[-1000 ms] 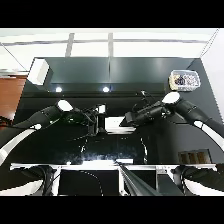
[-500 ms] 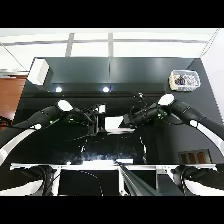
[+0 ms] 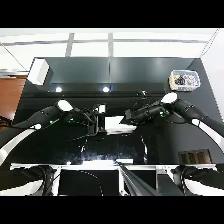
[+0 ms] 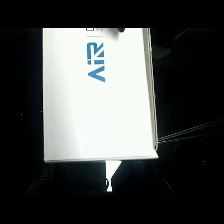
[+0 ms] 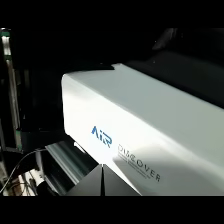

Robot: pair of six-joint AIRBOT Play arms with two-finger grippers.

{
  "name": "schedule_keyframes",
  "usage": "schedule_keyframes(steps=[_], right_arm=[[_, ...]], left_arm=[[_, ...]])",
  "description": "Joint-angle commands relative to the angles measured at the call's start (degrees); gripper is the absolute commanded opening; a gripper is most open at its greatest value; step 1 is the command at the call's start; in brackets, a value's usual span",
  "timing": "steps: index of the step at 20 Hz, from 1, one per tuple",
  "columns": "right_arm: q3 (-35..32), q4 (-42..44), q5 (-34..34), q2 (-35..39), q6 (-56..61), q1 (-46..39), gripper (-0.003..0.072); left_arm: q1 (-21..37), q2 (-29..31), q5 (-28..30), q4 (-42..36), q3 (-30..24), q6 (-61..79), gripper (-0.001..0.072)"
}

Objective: Fold the box and place the chain.

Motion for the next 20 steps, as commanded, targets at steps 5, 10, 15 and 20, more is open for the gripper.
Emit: schedule_keyframes(steps=[5,10,15,20], right_arm=[[-0.02,-5.42,0.81,-0.09,1.97,-1.09,0.0005],[-0.02,-6.12,-1.95,-1.20,2.16,-1.11,0.0005],[-0.02,-6.21,-1.84,-1.86,2.10,-1.11,0.0005],[0.07,-3.61,0.98,-1.55,0.13,-1.42,0.0005]], left_arm=[[0.00,-0.02,-0.11,0.02,-0.02,-0.09,0.0394],[0.00,-0.02,-0.11,0.02,-0.02,-0.09,0.0394],[0.00,-0.02,-0.11,0.02,-0.02,-0.09,0.0395],[0.00,-0.02,-0.11,0.00,-0.02,-0.11,0.0399]])
